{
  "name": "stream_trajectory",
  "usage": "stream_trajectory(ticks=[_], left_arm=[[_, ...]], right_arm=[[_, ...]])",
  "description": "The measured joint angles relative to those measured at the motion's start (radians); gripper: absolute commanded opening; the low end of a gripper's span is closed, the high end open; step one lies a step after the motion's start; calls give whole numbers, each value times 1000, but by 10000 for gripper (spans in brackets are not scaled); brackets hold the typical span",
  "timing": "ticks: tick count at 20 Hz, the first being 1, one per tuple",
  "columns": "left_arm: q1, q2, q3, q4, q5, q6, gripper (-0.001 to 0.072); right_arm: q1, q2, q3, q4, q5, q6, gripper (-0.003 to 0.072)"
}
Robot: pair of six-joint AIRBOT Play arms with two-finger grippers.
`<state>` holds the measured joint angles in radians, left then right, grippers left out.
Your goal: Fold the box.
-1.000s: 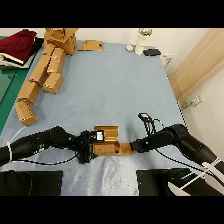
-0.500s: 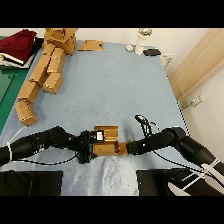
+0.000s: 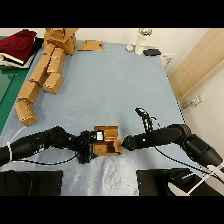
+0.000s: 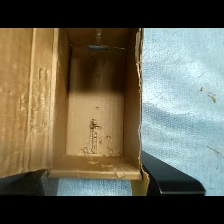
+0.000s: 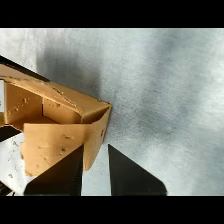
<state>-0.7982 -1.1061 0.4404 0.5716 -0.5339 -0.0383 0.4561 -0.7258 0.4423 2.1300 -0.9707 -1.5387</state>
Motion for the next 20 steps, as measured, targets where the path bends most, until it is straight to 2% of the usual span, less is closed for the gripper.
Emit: stream_trajectory(ticks=[2, 3, 4, 13, 16, 20], left_arm=[[0, 0, 0, 0, 0, 0, 488], [0, 0, 0, 0, 0, 0, 488], [0, 0, 0, 0, 0, 0, 488], [0, 0, 0, 0, 0, 0, 488], [0, 0, 0, 0, 0, 0, 488], [0, 0, 0, 0, 0, 0, 488]], right_arm=[[0, 0, 4, 2, 0, -1, 263], [0, 0, 4, 3, 0, -3, 456], [0, -1, 5, 4, 0, -3, 529], [58, -77, 29, -4, 34, 35, 520], [147, -130, 71, -93, 41, 153, 515], [300, -218, 155, -292, 31, 406, 515]])
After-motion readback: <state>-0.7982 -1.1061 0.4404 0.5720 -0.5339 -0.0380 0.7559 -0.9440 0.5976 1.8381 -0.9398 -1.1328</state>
